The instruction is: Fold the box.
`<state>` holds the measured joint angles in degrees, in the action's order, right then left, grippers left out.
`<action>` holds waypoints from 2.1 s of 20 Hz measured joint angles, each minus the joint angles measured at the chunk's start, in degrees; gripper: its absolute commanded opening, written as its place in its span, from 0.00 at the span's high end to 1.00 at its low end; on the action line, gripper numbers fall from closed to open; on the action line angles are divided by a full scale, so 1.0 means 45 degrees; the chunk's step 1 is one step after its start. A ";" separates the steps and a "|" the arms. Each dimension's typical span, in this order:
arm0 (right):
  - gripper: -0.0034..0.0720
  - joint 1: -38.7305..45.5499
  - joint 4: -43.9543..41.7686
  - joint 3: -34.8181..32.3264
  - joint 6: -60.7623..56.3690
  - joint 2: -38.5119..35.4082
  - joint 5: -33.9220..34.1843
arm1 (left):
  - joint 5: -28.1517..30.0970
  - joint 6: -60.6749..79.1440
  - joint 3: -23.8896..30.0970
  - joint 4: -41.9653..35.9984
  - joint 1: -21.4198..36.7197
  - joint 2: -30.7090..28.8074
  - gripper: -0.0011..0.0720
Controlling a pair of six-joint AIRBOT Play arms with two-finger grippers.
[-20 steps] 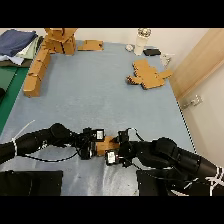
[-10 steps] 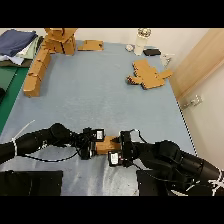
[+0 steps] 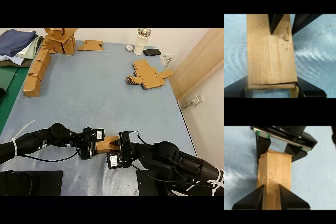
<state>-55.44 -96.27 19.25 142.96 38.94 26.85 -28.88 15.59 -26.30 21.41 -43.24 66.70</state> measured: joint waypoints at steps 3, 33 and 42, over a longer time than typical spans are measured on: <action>0.58 -0.0102 0.0078 0.0005 0.0000 -0.0010 0.0000 | 0.0000 0.0005 0.0000 0.0005 0.0000 0.0000 0.29; 0.79 -0.0165 0.0617 0.0010 -0.0005 -0.0665 -0.0515 | -0.0019 -0.0005 0.0000 0.0000 0.0000 0.0000 0.29; 0.79 -0.0165 -0.0534 0.0010 0.0000 -0.0559 0.0185 | -0.0015 0.0010 0.0000 0.0005 0.0000 0.0000 0.29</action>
<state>-56.18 -98.67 19.29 142.96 36.42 27.68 -28.95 15.64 -26.30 21.43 -43.24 66.70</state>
